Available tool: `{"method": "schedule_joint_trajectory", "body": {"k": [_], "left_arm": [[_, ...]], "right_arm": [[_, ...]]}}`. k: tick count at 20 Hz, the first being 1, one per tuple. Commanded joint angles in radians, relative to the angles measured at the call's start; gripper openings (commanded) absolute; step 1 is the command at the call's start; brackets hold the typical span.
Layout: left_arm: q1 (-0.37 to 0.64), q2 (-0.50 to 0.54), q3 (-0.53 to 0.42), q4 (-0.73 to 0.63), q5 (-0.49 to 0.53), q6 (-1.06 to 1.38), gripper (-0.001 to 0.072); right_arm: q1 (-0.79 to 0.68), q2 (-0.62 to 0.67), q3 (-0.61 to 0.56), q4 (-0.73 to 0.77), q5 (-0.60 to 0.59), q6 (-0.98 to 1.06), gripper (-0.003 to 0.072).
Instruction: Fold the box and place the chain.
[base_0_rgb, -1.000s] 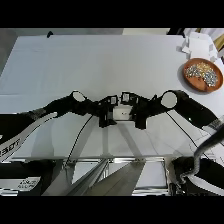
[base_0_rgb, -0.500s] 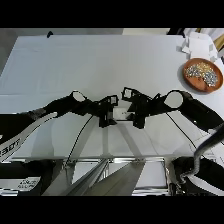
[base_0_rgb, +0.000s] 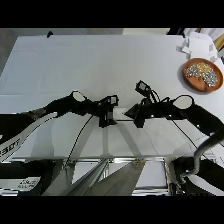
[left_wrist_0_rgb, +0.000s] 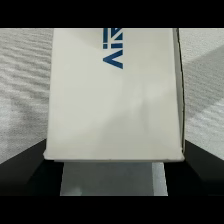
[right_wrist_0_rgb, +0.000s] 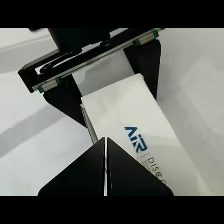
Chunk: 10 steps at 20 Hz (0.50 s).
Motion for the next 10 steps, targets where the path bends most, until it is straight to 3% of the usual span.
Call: {"method": "schedule_joint_trajectory", "body": {"k": [1,10], "left_arm": [[0.0,0.0,0.0,0.0,0.001,0.0,0.0252],[0.0,0.0,0.0,0.0,0.001,0.0,0.0252]], "right_arm": [[-0.012,-0.002,-0.087,0.163,-0.058,-0.099,0.0005],[-0.009,-0.095,-0.088,0.15,-0.048,-0.099,0.0005]]}}
